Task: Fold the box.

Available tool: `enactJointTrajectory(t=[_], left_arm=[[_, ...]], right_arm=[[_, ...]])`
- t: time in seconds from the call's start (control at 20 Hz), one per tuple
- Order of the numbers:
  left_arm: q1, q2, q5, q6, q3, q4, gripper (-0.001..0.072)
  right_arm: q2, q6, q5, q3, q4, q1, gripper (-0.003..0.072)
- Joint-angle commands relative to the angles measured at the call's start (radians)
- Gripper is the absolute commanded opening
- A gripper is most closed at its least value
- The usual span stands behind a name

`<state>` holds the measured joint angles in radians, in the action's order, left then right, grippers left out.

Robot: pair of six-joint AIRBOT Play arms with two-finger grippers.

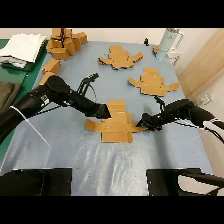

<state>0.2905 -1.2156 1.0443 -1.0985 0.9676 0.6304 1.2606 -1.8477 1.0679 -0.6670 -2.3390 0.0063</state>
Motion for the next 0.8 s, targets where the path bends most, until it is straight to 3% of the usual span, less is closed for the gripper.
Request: enactJointTrajectory(t=[0.0, 0.05, 0.15, 0.4, 0.6, 0.75], left_arm=[[-0.055, 0.0, 0.074, 0.002, 0.0, -0.003, 0.0615], [-0.06, 0.0, 0.074, 0.002, 0.0, -0.003, 0.0615], [-0.06, 0.0, 0.087, 0.003, 0.0, -0.011, 0.0615], [-0.117, -0.001, 0.115, 0.053, 0.006, 0.022, 0.0614], [-0.209, -0.065, 0.148, 0.04, 0.003, 0.027, 0.0614], [-0.224, -0.155, 0.161, 0.054, 0.003, 0.023, 0.0614]], right_arm=[[0.057, -0.055, 0.037, -0.036, -0.008, 0.013, 0.0259], [0.082, -0.083, 0.073, -0.057, -0.023, 0.014, 0.0197], [0.121, -0.189, 0.139, -0.089, -0.08, 0.014, 0.0002], [0.051, -0.361, 0.104, -0.031, -0.142, 0.061, 0.0001], [-0.142, -0.379, -0.088, 0.175, -0.137, 0.159, 0.0001], [-0.267, -0.395, -0.195, 0.26, -0.13, 0.244, 0.0001]])
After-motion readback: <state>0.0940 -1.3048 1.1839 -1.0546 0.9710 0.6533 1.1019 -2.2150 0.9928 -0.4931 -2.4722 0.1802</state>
